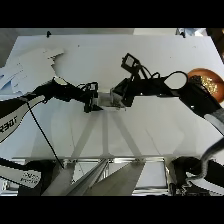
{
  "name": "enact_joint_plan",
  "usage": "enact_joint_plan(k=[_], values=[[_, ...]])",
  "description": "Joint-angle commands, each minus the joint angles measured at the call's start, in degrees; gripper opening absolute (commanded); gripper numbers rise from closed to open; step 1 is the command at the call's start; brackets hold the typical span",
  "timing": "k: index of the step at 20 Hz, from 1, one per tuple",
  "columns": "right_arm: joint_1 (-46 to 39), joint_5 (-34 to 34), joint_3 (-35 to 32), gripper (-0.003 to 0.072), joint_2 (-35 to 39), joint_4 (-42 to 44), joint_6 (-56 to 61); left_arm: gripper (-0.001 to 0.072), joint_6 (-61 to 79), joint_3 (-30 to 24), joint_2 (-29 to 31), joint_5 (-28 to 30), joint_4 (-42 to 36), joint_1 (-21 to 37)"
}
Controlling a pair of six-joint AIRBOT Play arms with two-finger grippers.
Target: Fold the box and place the chain.
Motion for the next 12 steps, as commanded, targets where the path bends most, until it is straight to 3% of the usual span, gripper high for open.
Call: enact_joint_plan(k=[1,3,8,9,11,12], values=[[2.12,1.38,0.02,0.001,-3.37,-0.52,-0.61,0.0336,0.02,0.04,0.04,0.02,0.02,0.02],[3.65,2.23,0.02,0.001,-4.72,-4.85,-0.04,0.0336,0.02,0.04,0.04,0.02,0.0,0.02],[4.48,-4.17,0.02,0.0015,-8.15,-16.41,12.68,0.0336,0.02,0.04,0.04,0.02,0.0,0.02],[4.48,-3.85,0.02,0.0049,-8.13,-17.57,13.51,0.0336,0.02,0.04,0.04,0.0,0.0,0.02],[4.48,-3.15,0.02,0.0321,-8.02,-17.42,13.79,0.0336,0.02,0.04,0.04,0.02,0.0,0.02],[4.48,-2.8,0.02,0.033,-7.76,-16.94,13.77,0.0336,0.02,0.04,0.04,0.02,0.0,0.02]])
